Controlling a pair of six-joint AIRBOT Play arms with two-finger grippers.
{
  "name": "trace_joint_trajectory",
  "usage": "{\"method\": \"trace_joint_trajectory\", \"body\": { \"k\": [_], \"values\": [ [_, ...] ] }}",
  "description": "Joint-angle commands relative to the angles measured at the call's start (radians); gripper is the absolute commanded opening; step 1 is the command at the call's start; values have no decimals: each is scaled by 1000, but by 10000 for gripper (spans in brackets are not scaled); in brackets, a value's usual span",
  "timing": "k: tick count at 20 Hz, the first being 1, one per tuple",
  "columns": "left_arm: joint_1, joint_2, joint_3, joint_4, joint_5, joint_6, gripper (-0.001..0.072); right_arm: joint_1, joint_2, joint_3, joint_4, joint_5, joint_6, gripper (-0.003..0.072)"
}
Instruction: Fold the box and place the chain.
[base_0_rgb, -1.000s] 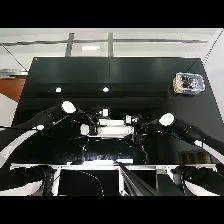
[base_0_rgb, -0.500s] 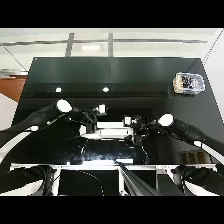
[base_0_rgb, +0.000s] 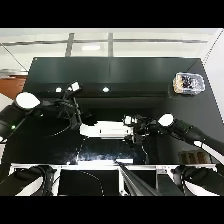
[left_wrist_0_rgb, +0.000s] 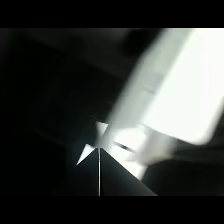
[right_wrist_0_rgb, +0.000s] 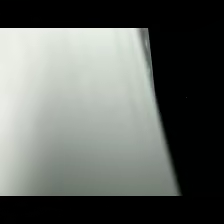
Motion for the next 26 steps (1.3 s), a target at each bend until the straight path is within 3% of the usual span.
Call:
{"method": "trace_joint_trajectory", "body": {
  "k": [1, 3, 5, 7, 10, 13, 16, 20, 24, 26],
  "values": [
    [34, 50, -14, 11, -267, -270, 24, 1, -1, 0, 0, 2, 0, 479],
    [7, 50, -68, 8, -308, -340, 25, 0, 0, 0, 0, 2, 0, 479],
    [-36, 50, -146, -84, -245, -333, 26, 1, 0, 0, 0, 2, 0, 479],
    [-66, 49, -223, -352, -104, -212, 26, 0, 0, 0, 0, 2, 0, 479],
    [-99, 45, -294, -759, 201, 12, 27, 1, 0, 0, 0, 2, 0, 479],
    [-124, 1, -295, -943, 392, 213, 26, 1, -1, 0, 0, 2, 0, 479],
    [-128, -75, -293, -946, 397, 308, 26, 1, -1, 0, 0, 2, 0, 479],
    [-155, -165, -267, -815, 410, 309, 24, 1, -1, 0, 0, 1, 0, 479],
    [-197, -211, -222, -752, 518, 262, 24, 1, -1, 0, 0, 0, 1, 479],
    [-202, -224, -199, -649, 520, 175, 24, 1, -1, 0, 0, 0, 1, 479]
  ]
}}
